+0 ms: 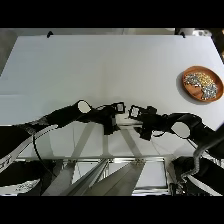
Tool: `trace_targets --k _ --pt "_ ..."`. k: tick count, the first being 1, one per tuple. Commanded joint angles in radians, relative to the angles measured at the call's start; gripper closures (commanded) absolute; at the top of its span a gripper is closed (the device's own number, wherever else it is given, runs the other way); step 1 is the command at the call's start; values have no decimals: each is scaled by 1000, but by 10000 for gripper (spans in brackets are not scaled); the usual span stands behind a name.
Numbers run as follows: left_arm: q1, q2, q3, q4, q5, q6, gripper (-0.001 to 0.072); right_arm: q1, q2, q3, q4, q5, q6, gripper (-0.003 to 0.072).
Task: Fold the box and place the chain.
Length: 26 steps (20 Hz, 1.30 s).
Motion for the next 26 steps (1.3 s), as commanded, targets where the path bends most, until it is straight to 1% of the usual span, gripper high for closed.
trace_targets --k 1,5,7,8,9,10,11,12,14,16,19,20,21,22,23,24,25,26 --pt "1 0 0 0 4 3 271 2 10 1 36 -42 -6 143" --pt "1 0 0 0 3 3 271 2 24 2 49 -83 -6 153" --pt "0 0 0 0 1 4 271 2 59 2 74 -96 -10 165" --pt "1 0 0 0 -7 3 271 2 82 2 102 -101 -14 215" --pt "1 0 0 0 -8 3 271 2 101 2 161 -113 -13 307" --pt "0 0 0 0 -10 3 271 2 107 0 243 -121 -14 411" --pt "0 0 0 0 -16 3 271 2 102 -11 317 -130 -28 562" --pt "0 0 0 0 -18 3 271 2 93 -34 379 -148 -66 667" --pt "0 0 0 0 -18 3 271 3 68 -84 462 -147 -144 668" --pt "1 0 0 0 -18 3 271 2 51 -113 465 -134 -167 665" --pt "1 0 0 0 -18 3 271 2 50 -116 452 -140 -190 664" --pt "0 0 0 0 -18 3 271 2 50 -116 452 -140 -205 652" --pt "1 0 0 0 -18 3 271 2 51 -116 452 -139 -222 608" --pt "1 0 0 0 -18 3 271 2 51 -116 453 -138 -227 600" --pt "0 0 0 0 -18 3 271 2 53 -114 454 -131 -241 556" --pt "0 0 0 0 -18 3 271 2 61 -109 454 -116 -271 426" --pt "0 0 0 0 -18 3 271 2 74 -107 454 -112 -291 353" --pt "0 0 0 0 -18 3 271 2 91 -103 450 -111 -303 354"
